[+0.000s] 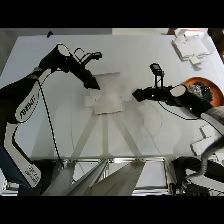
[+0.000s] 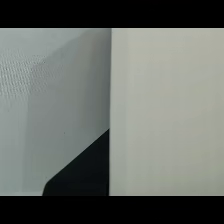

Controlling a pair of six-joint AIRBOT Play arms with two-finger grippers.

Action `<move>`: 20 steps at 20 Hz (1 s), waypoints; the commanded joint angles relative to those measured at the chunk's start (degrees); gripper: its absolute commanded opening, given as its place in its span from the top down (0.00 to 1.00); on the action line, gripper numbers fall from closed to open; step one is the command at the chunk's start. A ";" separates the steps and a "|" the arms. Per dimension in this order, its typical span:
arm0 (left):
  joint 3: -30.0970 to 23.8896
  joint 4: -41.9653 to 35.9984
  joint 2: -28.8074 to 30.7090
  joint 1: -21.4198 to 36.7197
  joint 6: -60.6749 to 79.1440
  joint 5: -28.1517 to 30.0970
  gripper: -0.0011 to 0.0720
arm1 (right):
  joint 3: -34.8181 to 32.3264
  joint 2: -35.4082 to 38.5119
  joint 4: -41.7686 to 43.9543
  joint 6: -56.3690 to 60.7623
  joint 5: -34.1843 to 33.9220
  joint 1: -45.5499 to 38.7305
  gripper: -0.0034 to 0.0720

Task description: Fold the box and place the chain.

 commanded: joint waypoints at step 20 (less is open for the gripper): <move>-28.96 -2.36 29.77 -0.13 17.40 11.32 0.99 | 0.04 24.63 -9.16 4.63 18.47 -24.44 0.38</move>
